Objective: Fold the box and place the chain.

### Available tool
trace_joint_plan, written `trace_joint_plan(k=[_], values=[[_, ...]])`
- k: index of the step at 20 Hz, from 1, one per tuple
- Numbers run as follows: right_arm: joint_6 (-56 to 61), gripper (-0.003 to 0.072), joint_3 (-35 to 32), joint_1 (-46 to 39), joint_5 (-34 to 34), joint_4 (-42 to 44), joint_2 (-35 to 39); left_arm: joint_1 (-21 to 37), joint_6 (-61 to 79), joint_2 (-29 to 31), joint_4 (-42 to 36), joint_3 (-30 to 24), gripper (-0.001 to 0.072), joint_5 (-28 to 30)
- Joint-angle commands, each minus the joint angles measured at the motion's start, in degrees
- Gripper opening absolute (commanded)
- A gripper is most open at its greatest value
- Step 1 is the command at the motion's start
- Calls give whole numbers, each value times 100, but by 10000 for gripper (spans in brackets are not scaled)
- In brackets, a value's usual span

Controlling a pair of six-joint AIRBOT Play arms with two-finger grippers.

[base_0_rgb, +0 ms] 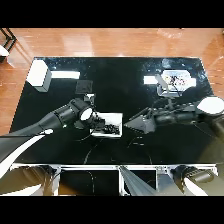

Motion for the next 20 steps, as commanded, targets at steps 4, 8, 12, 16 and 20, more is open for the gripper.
trace_joint_plan(k=[4, 8, 12, 16, 20], values=[[415, 710, 7, -789, 791, -138, 160, -170, 728, 262, 28, 780, 641, -1178], [734, 710, 4, -791, 789, -138, 160, -695, 1283, 1386, 723, 782, 641, -1952], [1130, 710, 4, -678, 796, 107, 160, -1222, 1784, 3086, 2011, 424, 641, -2791], [1320, 711, 116, 225, -468, 581, 138, -179, 1716, 4734, 1834, -323, 636, -2208], [1781, 711, 1508, 964, -1403, -1067, -645, 2074, 4063, 4627, -1132, -935, 636, -1580]])
